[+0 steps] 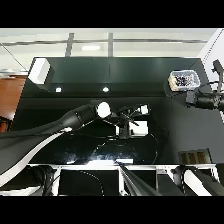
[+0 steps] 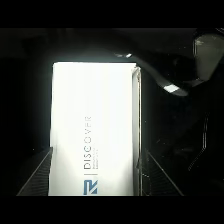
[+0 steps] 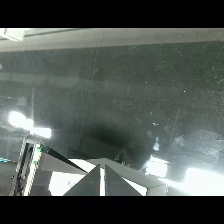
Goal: Fold the box and place the chain.
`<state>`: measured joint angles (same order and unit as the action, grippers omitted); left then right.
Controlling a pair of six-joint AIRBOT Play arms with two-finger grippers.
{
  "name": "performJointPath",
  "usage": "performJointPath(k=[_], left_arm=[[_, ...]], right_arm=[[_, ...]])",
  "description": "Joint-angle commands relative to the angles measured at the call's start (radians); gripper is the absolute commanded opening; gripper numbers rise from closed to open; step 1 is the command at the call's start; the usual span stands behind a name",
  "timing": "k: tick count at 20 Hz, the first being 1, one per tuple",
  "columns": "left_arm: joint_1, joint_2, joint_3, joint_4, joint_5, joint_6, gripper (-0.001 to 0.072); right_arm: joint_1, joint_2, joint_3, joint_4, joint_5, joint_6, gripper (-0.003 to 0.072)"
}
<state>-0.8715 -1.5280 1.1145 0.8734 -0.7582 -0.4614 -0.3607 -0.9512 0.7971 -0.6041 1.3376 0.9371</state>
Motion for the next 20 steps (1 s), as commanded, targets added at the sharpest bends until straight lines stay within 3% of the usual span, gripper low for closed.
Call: performJointPath(k=[1,20], left_arm=[[0.0,0.002,0.0,0.005,-0.002,0.0,0.0709],[-0.001,0.015,-0.002,0.036,-0.01,-0.093,0.0709]], right_arm=[[-0.001,0.001,0.0,0.0,0.001,0.0,0.0036],[-0.001,0.001,0.0,0.0,0.001,0.0,0.0036]])
